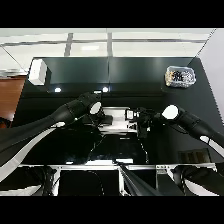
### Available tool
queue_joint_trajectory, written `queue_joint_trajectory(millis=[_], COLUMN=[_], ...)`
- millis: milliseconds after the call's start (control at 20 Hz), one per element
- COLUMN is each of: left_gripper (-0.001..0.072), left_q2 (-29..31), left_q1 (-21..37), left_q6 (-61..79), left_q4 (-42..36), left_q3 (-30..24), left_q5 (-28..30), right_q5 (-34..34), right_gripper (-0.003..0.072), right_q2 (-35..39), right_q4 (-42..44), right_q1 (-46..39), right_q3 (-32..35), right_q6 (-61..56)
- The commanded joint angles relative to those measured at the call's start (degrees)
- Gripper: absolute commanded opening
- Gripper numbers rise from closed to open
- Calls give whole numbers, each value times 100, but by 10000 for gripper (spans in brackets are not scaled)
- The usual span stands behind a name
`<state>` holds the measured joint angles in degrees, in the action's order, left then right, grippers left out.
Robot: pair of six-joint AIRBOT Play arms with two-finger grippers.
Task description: Fold the box and place the chain.
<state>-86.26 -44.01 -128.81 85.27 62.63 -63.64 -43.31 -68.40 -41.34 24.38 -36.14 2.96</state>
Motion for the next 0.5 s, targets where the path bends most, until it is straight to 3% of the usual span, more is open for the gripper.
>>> queue_joint_trajectory(millis=[0,300,400,450], left_gripper=[26,27,26,26], left_q2=[4,4,4,4], left_q1=[0,0,0,0], left_q6=[0,2,0,0], left_q4=[-2,-2,-4,-9], left_q3=[7,7,7,7], left_q5=[57,79,90,87], right_q5=[-17,313,310,315], right_gripper=[216,218,179,256], right_q2=[-87,-487,-496,-496], right_q4=[669,1152,1108,1113], right_q1=[13,203,197,199], right_q3=[4,4,4,7], right_q6=[-20,-70,-254,-387])
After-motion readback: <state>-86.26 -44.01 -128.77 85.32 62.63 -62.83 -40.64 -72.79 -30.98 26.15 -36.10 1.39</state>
